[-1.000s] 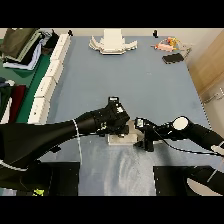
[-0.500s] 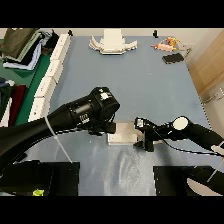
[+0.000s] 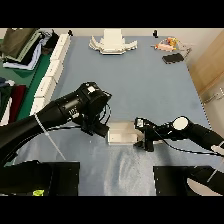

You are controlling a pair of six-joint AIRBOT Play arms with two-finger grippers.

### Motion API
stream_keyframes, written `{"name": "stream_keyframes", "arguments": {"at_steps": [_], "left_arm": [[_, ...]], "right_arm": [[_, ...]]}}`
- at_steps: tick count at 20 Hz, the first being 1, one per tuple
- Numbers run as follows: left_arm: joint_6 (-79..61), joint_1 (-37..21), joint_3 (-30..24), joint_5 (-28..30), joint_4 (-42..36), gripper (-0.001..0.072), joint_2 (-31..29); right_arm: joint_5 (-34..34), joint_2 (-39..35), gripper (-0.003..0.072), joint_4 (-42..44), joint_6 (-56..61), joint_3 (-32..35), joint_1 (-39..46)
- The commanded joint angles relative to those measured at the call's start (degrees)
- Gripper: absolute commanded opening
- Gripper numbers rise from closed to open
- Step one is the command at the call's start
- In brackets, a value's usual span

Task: Fold the box.

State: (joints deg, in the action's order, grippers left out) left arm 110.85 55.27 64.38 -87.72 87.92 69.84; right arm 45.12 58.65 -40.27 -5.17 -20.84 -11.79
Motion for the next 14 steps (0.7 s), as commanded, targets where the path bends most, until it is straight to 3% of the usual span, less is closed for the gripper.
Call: {"name": "stream_keyframes", "arguments": {"at_steps": [1, 7, 8, 9, 10, 14], "left_arm": [[-22.4, -4.1, -4.0, 10.3, -1.7, 0.0013, -1.8], [-63.1, -17.1, -19.3, 31.1, -15.2, 0.0017, -9.9], [-68.4, -18.6, -20.6, 33.0, -17.9, 0.0111, -9.9], [-74.0, -19.9, -22.0, 35.6, -20.9, 0.0581, -9.7], [-78.5, -20.8, -23.4, 38.2, -24.2, 0.0713, -9.6], [-99.9, -21.4, -28.1, 41.8, -35.7, 0.0713, -8.7]], "right_arm": [[0.0, 0.0, 0.0504, 0.0, 0.0, 0.0, 0.0], [0.0, 0.0, 0.0504, 0.0, 0.0, 0.0, 0.0], [0.0, 0.0, 0.0504, 0.0, 0.0, 0.0, 0.0], [0.0, 0.0, 0.0504, 0.0, 0.0, 0.0, 0.0], [0.0, 0.0, 0.0504, 0.0, 0.0, 0.0, 0.0], [0.0, 0.0, 0.0504, 0.0, 0.0, 0.0, 0.0]]}}
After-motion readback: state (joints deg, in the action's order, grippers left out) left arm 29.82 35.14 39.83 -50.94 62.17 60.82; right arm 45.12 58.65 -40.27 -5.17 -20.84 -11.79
